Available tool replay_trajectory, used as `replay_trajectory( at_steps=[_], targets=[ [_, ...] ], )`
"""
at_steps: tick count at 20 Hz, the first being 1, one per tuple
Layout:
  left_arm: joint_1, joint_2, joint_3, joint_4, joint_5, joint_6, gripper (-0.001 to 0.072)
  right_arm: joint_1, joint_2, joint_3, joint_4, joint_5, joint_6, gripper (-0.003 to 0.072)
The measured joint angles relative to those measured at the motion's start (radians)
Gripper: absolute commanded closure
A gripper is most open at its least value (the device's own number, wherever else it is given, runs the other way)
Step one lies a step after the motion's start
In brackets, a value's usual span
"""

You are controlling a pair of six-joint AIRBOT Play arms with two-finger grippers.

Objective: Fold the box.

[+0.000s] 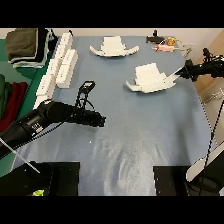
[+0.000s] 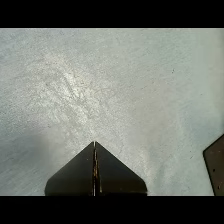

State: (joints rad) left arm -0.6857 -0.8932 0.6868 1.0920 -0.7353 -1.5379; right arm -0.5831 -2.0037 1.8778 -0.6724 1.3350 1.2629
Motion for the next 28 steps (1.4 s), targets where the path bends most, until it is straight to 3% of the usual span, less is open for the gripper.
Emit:
replay_trajectory(
  at_steps=[4, 13, 17, 19, 21, 28],
  targets=[
    [0.000, 0.000, 0.000, 0.000, 0.000, 0.000, 0.0693, 0.066, 0.203, -0.266, 0.006, -0.020, -0.003, 0.0686],
    [0.000, 0.000, 0.000, 0.000, 0.000, 0.000, 0.0693, 0.271, 0.854, -1.073, 0.006, -0.252, 0.017, 0.0686],
    [0.000, 0.000, 0.000, 0.000, 0.003, 0.000, 0.0693, 0.356, 1.083, -1.323, -0.040, -0.333, 0.097, 0.0684],
    [0.000, 0.000, 0.000, 0.000, 0.011, 0.000, 0.0693, 0.386, 1.157, -1.408, -0.077, -0.351, 0.143, 0.0637],
    [0.000, 0.000, 0.000, 0.000, 0.014, 0.000, 0.0693, 0.404, 1.201, -1.463, -0.101, -0.357, 0.174, 0.0366],
    [0.000, 0.000, 0.000, 0.000, 0.021, 0.000, 0.0693, 0.414, 1.213, -1.461, -0.253, -0.311, 0.232, 0.0365]
  ],
)
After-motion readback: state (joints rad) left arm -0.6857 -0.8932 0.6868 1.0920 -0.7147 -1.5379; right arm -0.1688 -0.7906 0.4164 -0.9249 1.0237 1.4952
